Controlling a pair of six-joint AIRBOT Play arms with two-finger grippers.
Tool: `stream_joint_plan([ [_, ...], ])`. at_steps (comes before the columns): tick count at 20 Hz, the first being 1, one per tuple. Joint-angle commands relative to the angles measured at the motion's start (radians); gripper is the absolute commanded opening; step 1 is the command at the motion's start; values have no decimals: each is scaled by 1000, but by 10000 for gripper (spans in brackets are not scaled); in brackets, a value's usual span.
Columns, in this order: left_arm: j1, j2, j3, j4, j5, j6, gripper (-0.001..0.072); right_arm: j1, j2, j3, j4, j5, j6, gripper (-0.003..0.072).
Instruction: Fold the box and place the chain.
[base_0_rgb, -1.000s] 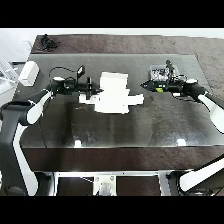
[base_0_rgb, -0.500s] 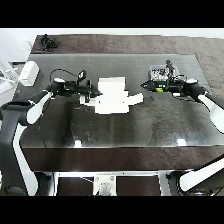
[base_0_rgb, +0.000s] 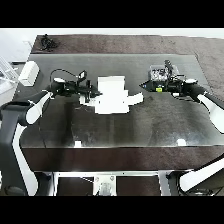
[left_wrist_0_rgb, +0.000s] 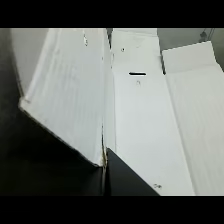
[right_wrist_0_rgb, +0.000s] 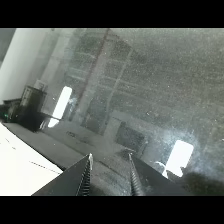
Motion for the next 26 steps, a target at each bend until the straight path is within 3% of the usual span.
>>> stream_joint_plan([
  [1,0,-1,-1,13,-8,0,18,2,0,0,21,0,-12,304],
  [8,0,0,-1,13,-20,0,19,17,33,-34,145,-2,-208,303],
  [15,0,0,-1,12,-23,0,19,68,251,-195,135,-29,-545,309],
  [17,0,0,-1,12,-23,0,19,100,317,-264,111,-77,-626,444],
  [18,0,0,-1,12,-21,0,19,129,340,-294,93,-137,-684,559],
  [21,0,0,-1,12,-13,0,19,217,355,-371,8,-246,-877,575],
  [22,-1,0,-1,12,-8,0,19,244,355,-390,-13,-257,-925,581],
  [24,-1,0,-1,12,-8,0,19,278,357,-399,-70,-256,-969,685],
  [26,-1,0,-1,12,-8,0,20,289,357,-399,-66,-228,-968,688],
])
